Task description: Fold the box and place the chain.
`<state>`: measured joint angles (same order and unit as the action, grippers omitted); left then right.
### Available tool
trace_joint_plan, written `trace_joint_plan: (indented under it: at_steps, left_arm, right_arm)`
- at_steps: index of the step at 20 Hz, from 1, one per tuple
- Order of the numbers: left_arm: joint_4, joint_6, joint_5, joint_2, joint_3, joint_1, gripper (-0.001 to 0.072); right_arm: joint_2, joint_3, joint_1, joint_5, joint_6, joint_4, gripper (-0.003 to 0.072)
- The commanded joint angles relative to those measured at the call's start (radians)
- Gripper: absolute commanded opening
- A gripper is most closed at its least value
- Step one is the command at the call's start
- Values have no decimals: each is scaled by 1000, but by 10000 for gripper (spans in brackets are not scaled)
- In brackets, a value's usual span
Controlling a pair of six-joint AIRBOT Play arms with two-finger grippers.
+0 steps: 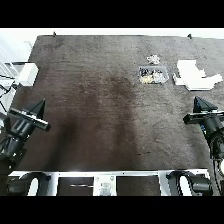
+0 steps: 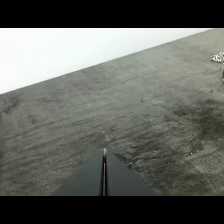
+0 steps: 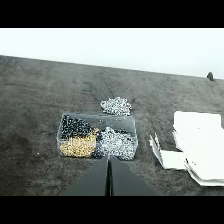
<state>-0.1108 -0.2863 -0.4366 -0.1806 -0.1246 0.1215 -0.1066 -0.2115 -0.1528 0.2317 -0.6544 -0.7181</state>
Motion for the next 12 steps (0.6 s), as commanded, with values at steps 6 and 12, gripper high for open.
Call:
trace_joint_plan:
  at_steps: [6,12]
  left_arm:
    - [1,24,-12,36,40,-6,19]
    - [1,24,-13,36,40,-6,19]
  right_arm:
    - [64,72,0,-14,0,0,8]
    - [64,72,0,-14,0,0,7]
